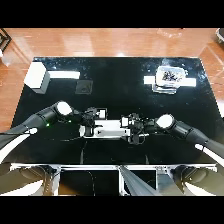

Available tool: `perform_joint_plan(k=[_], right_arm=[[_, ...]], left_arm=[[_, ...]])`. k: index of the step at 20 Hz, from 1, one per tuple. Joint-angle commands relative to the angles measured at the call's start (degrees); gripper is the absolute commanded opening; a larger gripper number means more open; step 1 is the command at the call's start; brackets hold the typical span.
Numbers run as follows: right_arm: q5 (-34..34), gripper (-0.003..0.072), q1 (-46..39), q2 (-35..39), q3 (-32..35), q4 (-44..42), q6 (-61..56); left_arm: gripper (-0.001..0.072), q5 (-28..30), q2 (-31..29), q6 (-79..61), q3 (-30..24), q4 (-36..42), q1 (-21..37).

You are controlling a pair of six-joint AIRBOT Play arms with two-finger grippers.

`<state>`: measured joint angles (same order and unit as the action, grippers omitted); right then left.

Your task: Fold the box and place the chain.

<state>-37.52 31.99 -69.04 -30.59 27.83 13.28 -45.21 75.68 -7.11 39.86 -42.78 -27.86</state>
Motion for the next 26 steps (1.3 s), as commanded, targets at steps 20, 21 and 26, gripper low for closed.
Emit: perform_joint_plan(k=[20, 21, 26], right_arm=[[-1.3, 0.0698, -3.2, -2.6, 0.0, 2.4, -0.8], [-1.2, 0.0698, -2.9, -2.6, 0.0, 2.5, -0.8], [-0.9, 0.0698, -1.9, -2.6, 0.0, 2.4, -0.6]], left_arm=[[0.002, 0.1, 0.0, 0.0, 0.0, 0.0, 0.0], [0.002, 0.1, 0.0, 0.0, 0.0, 0.0, 0.0], [0.002, 0.1, 0.0, 0.0, 0.0, 0.0, 0.0]])
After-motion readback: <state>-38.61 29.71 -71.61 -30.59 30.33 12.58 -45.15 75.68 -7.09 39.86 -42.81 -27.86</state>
